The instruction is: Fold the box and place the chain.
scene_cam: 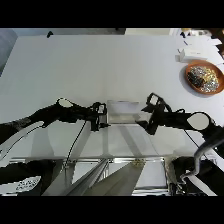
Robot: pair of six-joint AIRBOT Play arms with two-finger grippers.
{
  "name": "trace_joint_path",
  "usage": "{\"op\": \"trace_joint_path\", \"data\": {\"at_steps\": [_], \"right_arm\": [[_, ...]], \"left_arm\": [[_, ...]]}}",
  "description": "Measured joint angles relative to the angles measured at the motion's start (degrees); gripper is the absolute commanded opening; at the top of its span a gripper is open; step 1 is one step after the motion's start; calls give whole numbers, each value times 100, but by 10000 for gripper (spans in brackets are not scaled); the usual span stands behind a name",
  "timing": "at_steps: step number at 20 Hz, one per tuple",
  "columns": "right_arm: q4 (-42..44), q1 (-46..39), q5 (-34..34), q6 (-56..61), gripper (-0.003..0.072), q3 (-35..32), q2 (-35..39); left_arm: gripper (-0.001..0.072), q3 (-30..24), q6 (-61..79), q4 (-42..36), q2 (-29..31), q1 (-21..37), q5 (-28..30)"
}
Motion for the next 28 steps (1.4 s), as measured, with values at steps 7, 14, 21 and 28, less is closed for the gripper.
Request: {"op": "trace_joint_path", "data": {"at_steps": [7, 14, 21, 28], "right_arm": [[1602, 782, -1445, -404, 14, 44, -555], [2048, 970, -2352, -354, 16, 520, -1910], [2037, 966, -2221, 109, 16, 680, -2369], [81, 376, 59, 778, 16, 1832, -1700]], "left_arm": [[225, 0, -2, 0, 0, 0, -2], [225, 0, -9, -2, 0, 0, -2], [225, 0, -7, 0, 0, 0, -4], [225, 0, 0, 0, 0, 0, -4]]}}
